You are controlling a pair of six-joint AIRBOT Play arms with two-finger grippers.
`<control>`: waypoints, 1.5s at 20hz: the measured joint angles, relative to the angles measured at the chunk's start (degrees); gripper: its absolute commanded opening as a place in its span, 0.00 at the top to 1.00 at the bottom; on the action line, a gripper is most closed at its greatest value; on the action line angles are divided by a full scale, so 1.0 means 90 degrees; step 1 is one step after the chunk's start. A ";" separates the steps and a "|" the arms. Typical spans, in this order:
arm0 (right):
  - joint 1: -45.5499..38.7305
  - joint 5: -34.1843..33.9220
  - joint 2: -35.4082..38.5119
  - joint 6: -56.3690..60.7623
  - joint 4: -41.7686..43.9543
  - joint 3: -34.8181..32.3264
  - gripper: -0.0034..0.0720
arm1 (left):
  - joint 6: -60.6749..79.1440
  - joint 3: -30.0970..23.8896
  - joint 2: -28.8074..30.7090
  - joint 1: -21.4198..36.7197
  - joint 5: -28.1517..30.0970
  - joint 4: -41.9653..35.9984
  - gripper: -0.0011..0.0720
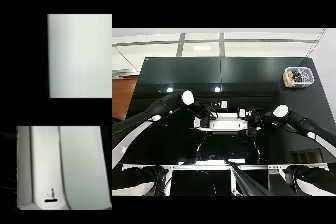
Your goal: Fold the box and place the chain.
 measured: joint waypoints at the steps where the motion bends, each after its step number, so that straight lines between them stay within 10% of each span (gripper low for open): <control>1: 0.0000 -0.0012 -0.0051 -0.0027 0.0032 0.0000 0.03 | 0.0000 0.0002 0.0000 0.0000 0.0000 0.0002 0.95; 18: 0.0080 -0.0335 -0.0318 -0.0425 0.0097 0.0005 0.08 | -0.0002 0.0000 0.0000 0.0000 0.0036 0.0010 0.94; 20: 0.0078 -0.0321 -0.0318 -0.0425 0.0090 0.0005 0.40 | -0.0002 0.0000 0.0000 0.0000 0.0034 0.0010 0.94; 30: 0.0080 -0.0342 -0.0318 -0.0427 0.0068 0.0005 0.39 | -0.0024 0.0056 0.0005 -0.0002 -0.0017 0.0036 0.92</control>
